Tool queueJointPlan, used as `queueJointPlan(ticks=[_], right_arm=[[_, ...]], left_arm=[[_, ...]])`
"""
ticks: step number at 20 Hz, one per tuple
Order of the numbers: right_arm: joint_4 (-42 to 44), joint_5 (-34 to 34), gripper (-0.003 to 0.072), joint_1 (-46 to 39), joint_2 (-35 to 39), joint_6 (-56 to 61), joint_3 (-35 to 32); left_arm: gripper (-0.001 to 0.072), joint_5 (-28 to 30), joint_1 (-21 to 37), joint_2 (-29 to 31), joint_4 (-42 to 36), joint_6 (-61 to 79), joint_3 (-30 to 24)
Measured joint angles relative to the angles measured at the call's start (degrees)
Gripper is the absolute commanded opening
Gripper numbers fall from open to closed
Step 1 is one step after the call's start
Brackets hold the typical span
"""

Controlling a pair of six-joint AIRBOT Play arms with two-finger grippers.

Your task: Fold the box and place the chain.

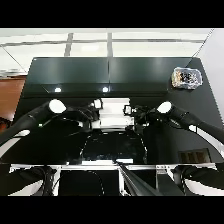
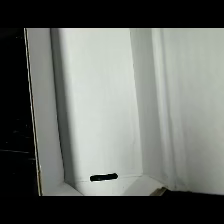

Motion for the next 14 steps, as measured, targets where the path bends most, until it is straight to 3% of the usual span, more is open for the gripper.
queueJointPlan(ticks=[5,8,11,14], right_arm=[[-0.04,0.02,0.0238,0.00,0.02,0.00,0.00],[-0.04,0.02,0.0238,0.00,0.00,0.00,0.00],[-0.04,0.02,0.0238,0.00,0.00,0.00,0.00],[-0.04,0.02,0.0238,0.00,0.00,0.00,0.00]], left_arm=[[0.0025,-4.52,12.35,8.81,15.89,-26.18,0.07],[0.0025,-11.96,23.08,10.08,20.06,-46.07,-0.33],[0.0025,-22.01,31.85,7.54,19.12,-58.62,-1.44],[0.0024,-27.21,36.39,2.64,10.38,-61.64,-3.32]])
